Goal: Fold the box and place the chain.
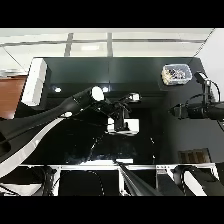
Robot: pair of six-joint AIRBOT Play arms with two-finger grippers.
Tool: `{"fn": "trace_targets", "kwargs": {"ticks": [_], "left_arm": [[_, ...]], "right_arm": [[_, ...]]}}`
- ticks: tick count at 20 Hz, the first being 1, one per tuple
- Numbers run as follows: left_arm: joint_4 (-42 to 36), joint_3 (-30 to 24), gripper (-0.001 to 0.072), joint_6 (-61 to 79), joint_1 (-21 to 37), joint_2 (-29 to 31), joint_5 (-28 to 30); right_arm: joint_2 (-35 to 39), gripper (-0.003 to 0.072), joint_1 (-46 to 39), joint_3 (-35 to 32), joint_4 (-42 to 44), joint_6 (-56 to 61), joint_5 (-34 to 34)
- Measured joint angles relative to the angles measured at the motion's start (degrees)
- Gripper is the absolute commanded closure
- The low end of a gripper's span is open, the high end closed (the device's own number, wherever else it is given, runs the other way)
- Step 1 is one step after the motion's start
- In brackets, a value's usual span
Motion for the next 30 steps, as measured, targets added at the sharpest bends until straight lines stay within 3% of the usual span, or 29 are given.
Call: {"fn": "trace_targets", "kwargs": {"ticks": [5, 14, 15, 16, 17, 20, 23, 26, 30], "left_arm": [[5.60, 2.36, -0.0001, -4.35, -0.50, -0.13, -2.08], [24.63, 5.84, 0.0004, -17.27, -6.97, -1.44, -4.72], [26.93, 5.92, 0.0044, -18.71, -7.93, -1.53, -4.42], [29.51, 6.01, 0.0272, -20.41, -8.90, -1.60, -4.13], [31.71, 6.25, 0.0382, -21.94, -9.70, -1.57, -3.54], [35.87, 8.39, 0.0442, -26.32, -10.45, -1.27, -5.57], [38.58, 11.04, 0.0442, -33.70, -7.45, 1.33, -12.26], [40.70, 10.62, 0.0442, -44.11, -0.07, 7.39, -21.33], [43.56, 0.96, 0.0442, -55.23, 15.37, 22.77, -27.02]], "right_arm": [[0.00, 0.0671, 0.00, 0.00, -0.02, -0.17, -0.11], [0.00, 0.0672, 0.00, 0.00, -0.02, -0.24, -0.42], [0.00, 0.0672, 0.00, 0.00, -0.02, -0.24, -0.46], [0.00, 0.0671, 0.00, 0.00, -0.02, -0.24, -0.46], [0.00, 0.0671, 0.00, 0.00, -0.02, -0.24, -0.50], [0.00, 0.0672, 0.00, 0.00, -0.02, -0.26, -0.55], [0.00, 0.0672, 0.00, 0.00, 0.00, -0.26, -0.55], [0.00, 0.0671, 0.00, 0.00, 0.00, -0.26, -0.57], [0.00, 0.0672, 0.00, 0.00, 0.00, -0.26, -0.61]]}}
